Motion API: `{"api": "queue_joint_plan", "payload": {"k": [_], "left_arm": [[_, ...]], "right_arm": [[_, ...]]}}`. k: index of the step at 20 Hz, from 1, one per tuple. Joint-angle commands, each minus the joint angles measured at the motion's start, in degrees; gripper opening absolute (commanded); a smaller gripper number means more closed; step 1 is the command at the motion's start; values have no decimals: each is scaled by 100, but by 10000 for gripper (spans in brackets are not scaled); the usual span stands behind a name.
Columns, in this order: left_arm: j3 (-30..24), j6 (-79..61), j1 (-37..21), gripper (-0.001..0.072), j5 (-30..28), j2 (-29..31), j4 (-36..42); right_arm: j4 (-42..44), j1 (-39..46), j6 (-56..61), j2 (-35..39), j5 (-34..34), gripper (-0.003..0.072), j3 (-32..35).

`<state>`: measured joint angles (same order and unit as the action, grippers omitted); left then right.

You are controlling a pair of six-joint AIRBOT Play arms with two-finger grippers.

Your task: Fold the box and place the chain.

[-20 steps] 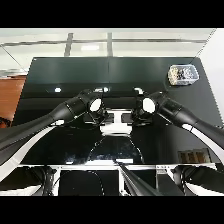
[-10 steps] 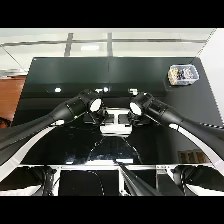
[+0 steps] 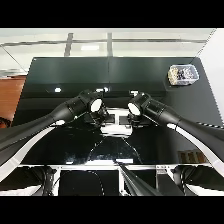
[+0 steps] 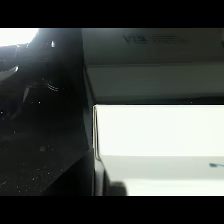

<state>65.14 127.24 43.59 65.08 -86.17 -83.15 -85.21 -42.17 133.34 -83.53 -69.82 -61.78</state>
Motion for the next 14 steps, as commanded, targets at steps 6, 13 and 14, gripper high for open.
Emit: {"api": "queue_joint_plan", "payload": {"k": [6,13,14], "left_arm": [[2,4,-4,24,9,2,-13],[2,4,-4,24,9,2,-13],[2,4,-4,24,9,2,-13]], "right_arm": [[203,0,-133,-98,-4,14,-7],[184,15,-247,-87,2,249,-105],[181,15,-267,-87,-9,243,-105]]}}
